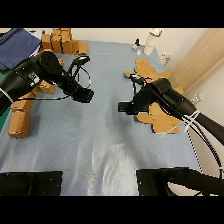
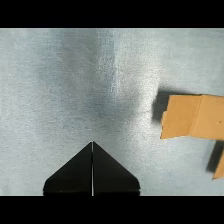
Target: Fold the box.
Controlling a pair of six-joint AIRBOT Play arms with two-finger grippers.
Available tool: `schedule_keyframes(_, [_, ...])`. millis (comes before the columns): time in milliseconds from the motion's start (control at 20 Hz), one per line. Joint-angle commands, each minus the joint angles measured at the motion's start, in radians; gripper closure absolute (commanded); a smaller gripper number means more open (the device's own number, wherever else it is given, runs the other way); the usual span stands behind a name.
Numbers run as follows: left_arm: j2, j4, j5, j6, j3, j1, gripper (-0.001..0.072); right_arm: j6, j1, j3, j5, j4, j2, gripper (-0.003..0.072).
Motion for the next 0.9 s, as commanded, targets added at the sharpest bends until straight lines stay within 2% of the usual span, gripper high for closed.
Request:
schedule_keyframes(0, [0.0,0.0,0.0,0.0,0.001,0.0,0.0695,0.0,0.001,0.001,0.0,0.013,0.0,0.0681])
schedule_keyframes(200, [0.0,0.0,0.0,0.0,0.001,0.0,0.0695,0.001,0.0,0.001,0.0,0.015,0.0,0.0681])
schedule_keyframes(250, [0.0,0.0,0.0,0.0,0.001,0.0,0.0695,0.001,0.0,0.001,-0.001,0.015,0.0,0.0639])
schedule_keyframes(300, [0.0,0.0,0.0,0.0,0.001,0.0,0.0695,0.0,-0.007,0.002,-0.008,0.015,0.0,0.0513])
schedule_keyframes(350, [0.0,0.0,0.0,0.0,0.001,0.0,0.0695,0.0,-0.026,0.008,-0.034,0.015,-0.002,0.0467])
schedule_keyframes(500, [0.0,0.0,0.0,0.0,0.001,0.0,0.0695,-0.073,-0.141,0.094,-0.172,0.015,-0.01,0.0455])
schedule_keyframes(650, [0.0,0.0,0.001,0.0,0.001,0.0,0.0695,-0.125,-0.379,0.226,-0.264,-0.064,-0.016,0.0454])
schedule_keyframes(700, [0.0,-0.001,0.0,0.0,0.001,0.0,0.0695,-0.135,-0.484,0.261,-0.281,-0.1,-0.024,0.042])
schedule_keyframes(750, [0.0,-0.002,0.001,0.0,0.001,0.0,0.0695,-0.163,-0.607,0.289,-0.293,-0.098,-0.038,0.0305])
schedule_keyframes(800, [0.0,-0.004,0.003,0.0,0.001,0.0,0.0695,-0.216,-0.721,0.299,-0.292,-0.075,-0.049,0.0234])
schedule_keyframes(850, [0.0,-0.003,0.024,0.001,0.001,-0.002,0.0695,-0.273,-0.835,0.299,-0.296,-0.038,-0.061,0.0211])
